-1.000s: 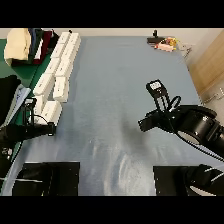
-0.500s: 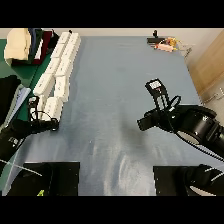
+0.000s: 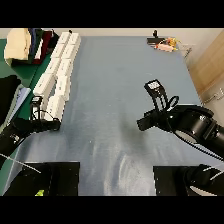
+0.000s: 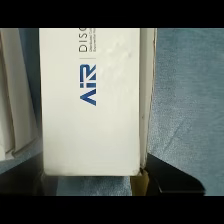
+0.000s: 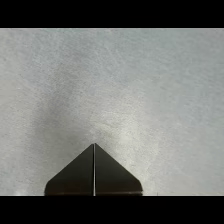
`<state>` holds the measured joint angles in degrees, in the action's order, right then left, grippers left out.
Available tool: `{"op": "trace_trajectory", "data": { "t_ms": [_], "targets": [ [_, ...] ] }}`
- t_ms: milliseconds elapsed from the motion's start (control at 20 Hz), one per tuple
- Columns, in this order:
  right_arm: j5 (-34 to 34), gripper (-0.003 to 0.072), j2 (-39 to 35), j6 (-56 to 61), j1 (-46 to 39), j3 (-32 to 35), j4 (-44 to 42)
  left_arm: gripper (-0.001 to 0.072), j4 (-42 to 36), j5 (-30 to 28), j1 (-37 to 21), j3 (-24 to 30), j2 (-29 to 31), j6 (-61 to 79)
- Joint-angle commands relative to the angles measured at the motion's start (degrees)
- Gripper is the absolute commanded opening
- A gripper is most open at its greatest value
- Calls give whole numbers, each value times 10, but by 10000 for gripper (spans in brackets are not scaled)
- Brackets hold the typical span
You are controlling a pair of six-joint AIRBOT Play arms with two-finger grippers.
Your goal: Fold the box.
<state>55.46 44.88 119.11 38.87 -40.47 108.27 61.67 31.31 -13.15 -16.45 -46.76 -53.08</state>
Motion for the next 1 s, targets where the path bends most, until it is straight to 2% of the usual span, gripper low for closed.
{"op": "trace_trajectory", "data": {
  "t_ms": [0, 600, 650, 750, 950],
  "targets": [
    [0, 6, 5, 0, 0, 0, -3, 518, -2, 2, 0, 1, -4, 1],
    [0, 6, 5, 0, 0, 0, -3, 519, -2, -4, 0, 1, -4, 1],
    [0, 6, 5, 0, 0, 0, -3, 528, -2, -3, 0, 1, -4, 1],
    [0, 6, 5, 0, 0, 0, -3, 693, -2, -3, -1, 1, -4, -3],
    [1, 6, 5, 0, 0, 0, -3, 694, 6, 4, -1, 1, -1, -3]
  ]
}}
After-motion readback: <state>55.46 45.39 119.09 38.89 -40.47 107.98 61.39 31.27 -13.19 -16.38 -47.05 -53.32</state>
